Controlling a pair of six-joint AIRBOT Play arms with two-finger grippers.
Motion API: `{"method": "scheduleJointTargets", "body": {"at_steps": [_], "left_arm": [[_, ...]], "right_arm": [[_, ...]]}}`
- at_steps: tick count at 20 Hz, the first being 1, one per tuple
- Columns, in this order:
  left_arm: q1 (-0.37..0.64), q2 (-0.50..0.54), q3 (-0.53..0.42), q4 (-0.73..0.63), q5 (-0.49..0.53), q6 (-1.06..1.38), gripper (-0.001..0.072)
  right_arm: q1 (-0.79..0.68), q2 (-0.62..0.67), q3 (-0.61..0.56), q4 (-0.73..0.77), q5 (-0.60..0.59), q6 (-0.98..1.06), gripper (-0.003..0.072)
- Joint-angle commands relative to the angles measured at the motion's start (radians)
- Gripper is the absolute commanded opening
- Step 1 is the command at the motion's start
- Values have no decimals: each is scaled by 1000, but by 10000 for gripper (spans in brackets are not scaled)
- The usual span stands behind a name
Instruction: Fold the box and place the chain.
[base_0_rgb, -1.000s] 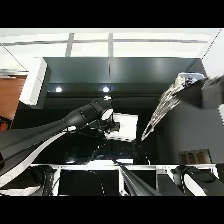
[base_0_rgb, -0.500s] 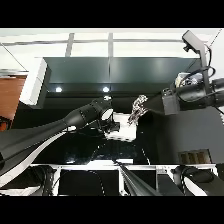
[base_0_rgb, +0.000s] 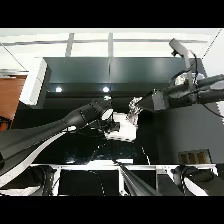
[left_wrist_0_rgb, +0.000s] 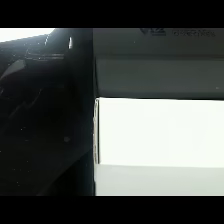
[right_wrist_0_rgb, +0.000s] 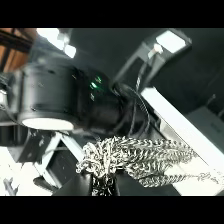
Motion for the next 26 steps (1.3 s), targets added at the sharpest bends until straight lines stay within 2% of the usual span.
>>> {"method": "scheduleJointTargets", "body": {"at_steps": [1,4,7,16,22,24,26], "left_arm": [[0,0,0,0,1,0,28],[0,0,0,0,1,0,28],[1,0,0,0,1,0,28],[1,0,0,0,0,0,28],[0,0,0,0,0,0,28],[0,0,0,0,0,0,28],[1,0,0,0,0,0,28]], "right_arm": [[29,-4,-66,-9,5,13,7],[60,-4,-112,-10,-29,13,8],[41,-3,-93,-5,-22,13,8],[-10,14,188,13,126,96,8],[-10,13,196,73,129,91,8],[-6,13,195,25,131,88,8],[44,13,145,-99,132,103,9]]}}
